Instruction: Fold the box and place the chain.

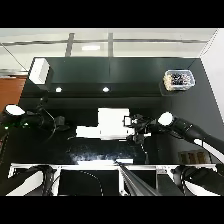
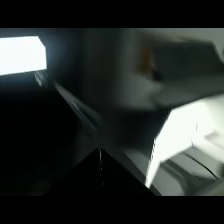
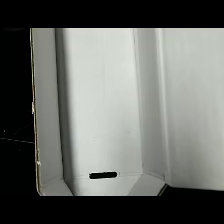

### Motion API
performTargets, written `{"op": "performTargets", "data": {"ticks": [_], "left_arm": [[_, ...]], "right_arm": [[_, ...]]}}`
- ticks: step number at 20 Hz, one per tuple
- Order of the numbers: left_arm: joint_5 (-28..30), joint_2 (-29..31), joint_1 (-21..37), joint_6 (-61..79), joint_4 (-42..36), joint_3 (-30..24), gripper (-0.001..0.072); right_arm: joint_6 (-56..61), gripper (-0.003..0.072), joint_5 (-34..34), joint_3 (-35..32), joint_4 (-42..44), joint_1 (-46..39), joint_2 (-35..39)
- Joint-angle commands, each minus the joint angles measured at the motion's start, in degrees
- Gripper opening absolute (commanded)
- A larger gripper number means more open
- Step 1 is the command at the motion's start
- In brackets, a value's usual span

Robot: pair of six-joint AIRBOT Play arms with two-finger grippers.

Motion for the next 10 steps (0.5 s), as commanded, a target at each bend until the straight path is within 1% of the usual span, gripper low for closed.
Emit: {"op": "performTargets", "data": {"ticks": [1,2,5,7,10], "left_arm": [[-3.2,-4.8,-2.9,-3.5,-3.4,-2.2,0.003],[-2.0,-6.2,-4.6,-2.2,-5.8,-2.1,0.003],[0.1,-9.1,-9.2,2.7,-16.3,-2.1,0.003],[0.3,-10.7,-11.8,5.3,-19.3,-2.1,0.0029],[0.2,-11.0,-14.6,8.5,-20.5,-2.0,0.003]], "right_arm": [[0.0,0.0245,0.0,0.0,0.0,0.0,0.0],[0.0,0.0245,0.0,0.0,0.0,0.0,0.0],[0.0,0.0245,0.0,0.0,0.0,0.0,0.0],[0.0,0.0245,0.0,0.0,0.0,0.0,0.0],[0.0,0.0245,0.0,0.0,0.0,0.0,0.0]]}}
